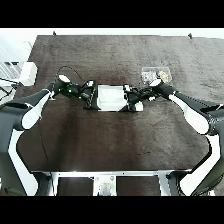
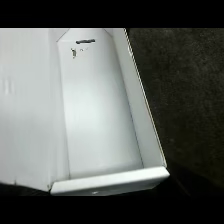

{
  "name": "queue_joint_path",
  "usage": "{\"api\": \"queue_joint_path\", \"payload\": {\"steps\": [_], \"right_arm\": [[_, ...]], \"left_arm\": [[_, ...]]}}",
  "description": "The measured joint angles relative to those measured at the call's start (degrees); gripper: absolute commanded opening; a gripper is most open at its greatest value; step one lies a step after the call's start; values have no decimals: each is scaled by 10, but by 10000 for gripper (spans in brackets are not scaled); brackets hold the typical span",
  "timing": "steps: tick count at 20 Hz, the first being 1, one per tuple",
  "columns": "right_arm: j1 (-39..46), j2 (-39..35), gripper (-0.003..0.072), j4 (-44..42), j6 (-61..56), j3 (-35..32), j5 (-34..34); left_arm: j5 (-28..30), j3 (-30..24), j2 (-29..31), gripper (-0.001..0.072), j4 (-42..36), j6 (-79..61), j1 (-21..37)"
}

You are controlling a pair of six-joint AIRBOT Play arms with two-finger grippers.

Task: Fold the box and place the chain.

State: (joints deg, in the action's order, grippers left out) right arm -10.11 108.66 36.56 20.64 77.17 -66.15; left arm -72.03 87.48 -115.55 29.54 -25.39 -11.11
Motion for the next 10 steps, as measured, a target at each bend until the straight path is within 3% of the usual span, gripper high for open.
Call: {"api": "queue_joint_path", "payload": {"steps": [10], "right_arm": [[0, 0, 584, -1, 0, 0, 3]], "left_arm": [[2, 25, -14, 712, 3, -1, 0]]}}
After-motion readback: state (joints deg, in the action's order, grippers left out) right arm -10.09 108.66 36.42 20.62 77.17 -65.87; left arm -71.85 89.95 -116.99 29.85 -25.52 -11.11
